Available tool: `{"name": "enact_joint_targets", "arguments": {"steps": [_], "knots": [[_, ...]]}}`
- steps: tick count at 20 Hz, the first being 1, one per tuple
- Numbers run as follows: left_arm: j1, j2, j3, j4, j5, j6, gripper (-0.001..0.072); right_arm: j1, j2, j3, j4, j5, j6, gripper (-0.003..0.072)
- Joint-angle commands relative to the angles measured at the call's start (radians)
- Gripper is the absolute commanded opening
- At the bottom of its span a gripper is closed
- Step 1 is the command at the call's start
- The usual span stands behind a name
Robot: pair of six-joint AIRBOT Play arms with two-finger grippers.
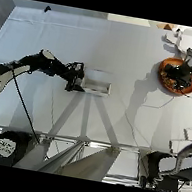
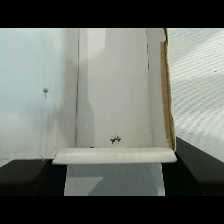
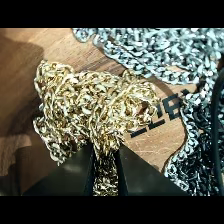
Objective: Fold the box and place the chain.
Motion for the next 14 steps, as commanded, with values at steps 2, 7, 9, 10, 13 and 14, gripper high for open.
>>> {"name": "enact_joint_targets", "arguments": {"steps": [2,7,9,10,13,14], "knots": [[0.0,0.0,0.0,0.0,0.0,0.0,0.0324,0.001,0.034,0.0,0.0,0.099,-0.1,0.0007],[0.0,0.0,-0.001,0.0,0.0,0.0,0.0324,0.025,0.158,0.0,-0.017,0.192,-0.209,0.0006],[0.0,0.0,0.0,0.0,0.0,0.0,0.0324,0.048,0.219,-0.018,-0.013,0.224,-0.229,0.0004],[0.0,0.0,0.0,0.0,0.0,0.0,0.0324,0.063,0.257,-0.053,-0.014,0.221,-0.23,0.0004],[0.0,0.0,-0.001,0.0,0.0,0.0,0.0324,0.109,0.379,-0.204,-0.015,0.22,-0.272,0.0004],[0.0,0.0,0.0,0.0,0.0,0.0,0.0324,0.124,0.423,-0.248,-0.015,0.219,-0.282,0.0004]]}}
